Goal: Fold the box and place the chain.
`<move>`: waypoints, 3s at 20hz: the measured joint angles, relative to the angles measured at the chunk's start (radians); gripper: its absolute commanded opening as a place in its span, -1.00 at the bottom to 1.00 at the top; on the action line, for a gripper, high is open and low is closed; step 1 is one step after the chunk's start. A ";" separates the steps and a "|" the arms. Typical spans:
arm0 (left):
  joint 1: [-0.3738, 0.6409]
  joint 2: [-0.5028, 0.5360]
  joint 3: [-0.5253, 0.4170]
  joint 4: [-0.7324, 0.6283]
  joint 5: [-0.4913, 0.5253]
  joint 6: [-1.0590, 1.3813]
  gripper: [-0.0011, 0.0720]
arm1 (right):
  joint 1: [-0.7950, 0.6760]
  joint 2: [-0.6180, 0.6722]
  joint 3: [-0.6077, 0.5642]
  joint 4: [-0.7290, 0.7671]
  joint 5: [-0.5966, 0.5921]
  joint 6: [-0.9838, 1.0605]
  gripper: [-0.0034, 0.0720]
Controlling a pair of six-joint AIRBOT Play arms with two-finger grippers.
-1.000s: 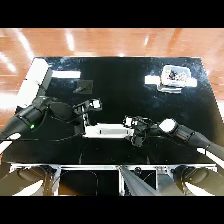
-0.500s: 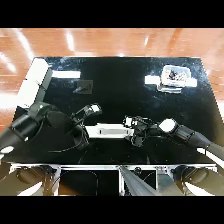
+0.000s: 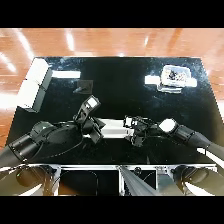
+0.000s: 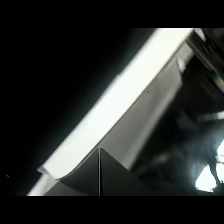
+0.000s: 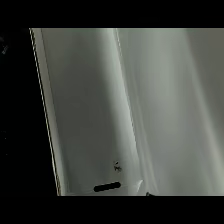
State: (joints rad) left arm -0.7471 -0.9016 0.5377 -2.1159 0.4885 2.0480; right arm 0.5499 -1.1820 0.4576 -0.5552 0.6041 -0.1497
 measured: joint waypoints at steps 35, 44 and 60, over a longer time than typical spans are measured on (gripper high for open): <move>0.183 0.004 -0.016 0.201 0.096 -0.113 -0.92 | 0.000 0.000 0.000 0.000 0.000 0.000 0.32; 0.207 0.056 -0.015 0.240 0.374 0.259 0.74 | 0.000 0.000 0.000 0.000 0.000 0.000 0.32; 0.246 -0.060 -0.079 -0.003 0.204 0.742 0.55 | 0.002 0.000 0.000 -0.004 0.000 0.000 0.32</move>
State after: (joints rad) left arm -0.5011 -0.9615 0.4583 -2.1189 0.6922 2.7903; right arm 0.5522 -1.1820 0.4576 -0.5594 0.6041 -0.1497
